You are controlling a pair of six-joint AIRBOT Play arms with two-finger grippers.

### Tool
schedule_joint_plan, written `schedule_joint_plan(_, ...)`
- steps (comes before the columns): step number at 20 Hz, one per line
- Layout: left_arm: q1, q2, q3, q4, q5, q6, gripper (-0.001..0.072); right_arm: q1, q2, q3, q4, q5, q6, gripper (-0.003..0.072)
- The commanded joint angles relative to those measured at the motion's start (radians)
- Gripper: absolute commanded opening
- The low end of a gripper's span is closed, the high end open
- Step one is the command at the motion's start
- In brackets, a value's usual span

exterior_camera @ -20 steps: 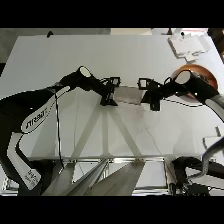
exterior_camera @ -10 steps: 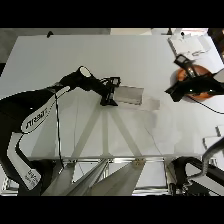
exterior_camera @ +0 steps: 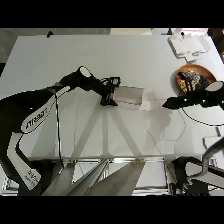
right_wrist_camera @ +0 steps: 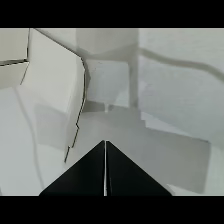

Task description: Fold the box and place the chain.

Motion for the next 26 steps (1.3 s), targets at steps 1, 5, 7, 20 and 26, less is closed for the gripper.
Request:
schedule_joint_plan(1, 0.001, 0.0, 0.001, 0.0, 0.0, 0.0, 0.0151, 0.032, -0.057, -0.008, 0.032, 0.005, 0.029, 0.0007)
schedule_joint_plan(5, 0.001, 0.0, 0.001, 0.0, 0.0, 0.0, 0.0151, 0.079, -0.079, -0.008, 0.201, -0.031, -0.034, 0.0007)
schedule_joint_plan(7, 0.001, 0.001, 0.001, 0.0, 0.0, 0.0, 0.0151, 0.084, -0.079, -0.008, 0.334, -0.031, -0.084, 0.0007)
schedule_joint_plan(20, 0.001, 0.0, 0.001, 0.0, 0.0, 0.0, 0.0151, 0.133, -0.078, -0.007, 0.448, -0.018, -0.173, 0.0446)
schedule_joint_plan(26, 0.001, 0.001, 0.001, 0.0, 0.0, 0.0, 0.0151, 0.211, -0.078, -0.007, 0.455, -0.16, -0.178, 0.0465)
